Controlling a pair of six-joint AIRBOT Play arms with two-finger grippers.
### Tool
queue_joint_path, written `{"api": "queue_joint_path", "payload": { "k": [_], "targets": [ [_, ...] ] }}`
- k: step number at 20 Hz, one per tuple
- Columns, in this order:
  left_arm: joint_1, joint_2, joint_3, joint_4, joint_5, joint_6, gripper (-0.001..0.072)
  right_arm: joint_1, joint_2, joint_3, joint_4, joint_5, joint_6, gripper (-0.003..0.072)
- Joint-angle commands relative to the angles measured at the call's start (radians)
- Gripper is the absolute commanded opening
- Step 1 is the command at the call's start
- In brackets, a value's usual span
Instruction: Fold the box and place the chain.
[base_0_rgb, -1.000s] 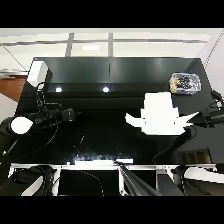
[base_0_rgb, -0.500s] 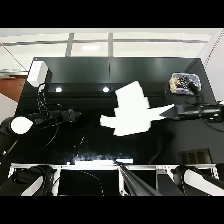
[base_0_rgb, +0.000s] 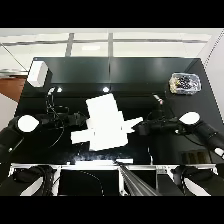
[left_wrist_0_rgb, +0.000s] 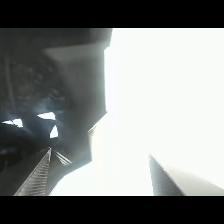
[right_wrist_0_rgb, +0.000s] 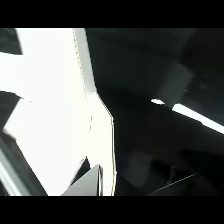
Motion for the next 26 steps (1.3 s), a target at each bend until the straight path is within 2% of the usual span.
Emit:
{"api": "queue_joint_path", "payload": {
  "k": [1,3,4,6,10,14,15,17,18,21,22,23,26],
  "targets": [
    [0.105,-0.117,0.001,-0.313,-0.167,0.339,0.0684,0.155,0.012,-0.013,0.003,-0.164,0.000,0.0051],
    [0.206,-0.213,0.001,-0.488,-0.344,0.580,0.0686,0.167,0.012,-0.013,0.003,-0.157,0.000,0.0051],
    [0.248,-0.260,0.001,-0.536,-0.394,0.657,0.0686,0.167,0.012,-0.013,0.003,-0.152,0.000,0.0051],
    [0.277,-0.329,0.002,-0.550,-0.396,0.749,0.0686,0.167,0.012,-0.013,0.003,-0.152,0.000,0.0051],
    [0.222,-0.437,0.017,-0.578,-0.403,0.938,0.0686,0.167,0.012,-0.013,0.005,-0.151,0.004,0.0051],
    [0.147,-0.534,0.092,-0.469,-0.516,1.107,0.0684,0.166,0.012,-0.013,0.004,-0.151,0.016,0.0051],
    [0.145,-0.549,0.117,-0.427,-0.538,1.117,0.0672,0.166,0.012,-0.013,0.003,-0.151,0.019,0.0051],
    [0.152,-0.558,0.154,-0.365,-0.547,1.117,0.0524,0.166,0.012,-0.013,0.003,-0.152,0.020,0.0051],
    [0.157,-0.557,0.168,-0.353,-0.550,1.117,0.0489,0.166,0.012,-0.013,0.003,-0.152,0.023,0.0051],
    [0.160,-0.557,0.200,-0.320,-0.570,1.117,0.0479,0.166,0.012,-0.013,0.003,-0.153,0.024,0.0051],
    [0.161,-0.557,0.205,-0.306,-0.569,1.117,0.0452,0.166,0.012,-0.013,0.003,-0.153,0.026,0.0051],
    [0.163,-0.557,0.207,-0.299,-0.569,1.117,0.0388,0.166,0.012,-0.013,0.003,-0.154,0.026,0.0051],
    [0.164,-0.557,0.207,-0.299,-0.569,1.117,0.0384,0.166,0.012,-0.013,0.003,-0.159,0.027,0.0051]
  ]
}}
